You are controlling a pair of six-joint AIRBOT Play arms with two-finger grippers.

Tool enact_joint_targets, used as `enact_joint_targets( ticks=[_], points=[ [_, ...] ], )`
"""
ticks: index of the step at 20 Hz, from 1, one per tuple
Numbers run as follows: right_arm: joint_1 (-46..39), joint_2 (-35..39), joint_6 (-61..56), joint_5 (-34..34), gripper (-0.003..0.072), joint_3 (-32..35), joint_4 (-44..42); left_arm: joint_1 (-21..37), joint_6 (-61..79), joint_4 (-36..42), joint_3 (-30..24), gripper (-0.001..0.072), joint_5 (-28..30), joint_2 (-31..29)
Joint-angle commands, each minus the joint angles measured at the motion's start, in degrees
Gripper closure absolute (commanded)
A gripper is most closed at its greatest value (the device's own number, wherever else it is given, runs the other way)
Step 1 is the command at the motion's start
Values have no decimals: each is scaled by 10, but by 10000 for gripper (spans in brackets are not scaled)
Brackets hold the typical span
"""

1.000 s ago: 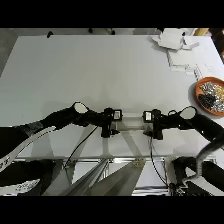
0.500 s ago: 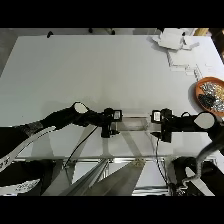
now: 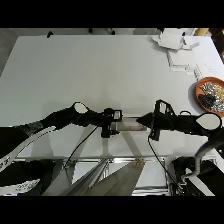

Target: Fold the box and place the chain.

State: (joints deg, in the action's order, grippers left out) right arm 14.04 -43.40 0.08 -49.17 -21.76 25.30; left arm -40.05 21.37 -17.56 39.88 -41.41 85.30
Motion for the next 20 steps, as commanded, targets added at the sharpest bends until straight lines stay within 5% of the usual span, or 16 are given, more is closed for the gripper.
enact_joint_targets(
  ticks=[1,5,11,16,20],
  points=[
    [41,-73,18,157,664,-12,-104,0,0,0,0,368,0,0],
    [42,-161,-18,227,664,-39,-99,0,0,0,0,368,0,0],
    [42,-188,-100,205,664,-39,23,0,0,0,0,368,0,0],
    [39,-160,-104,133,638,-53,47,0,0,0,0,368,0,0],
    [-12,-87,-101,-1,626,-100,150,0,0,0,0,368,0,0]
  ],
)
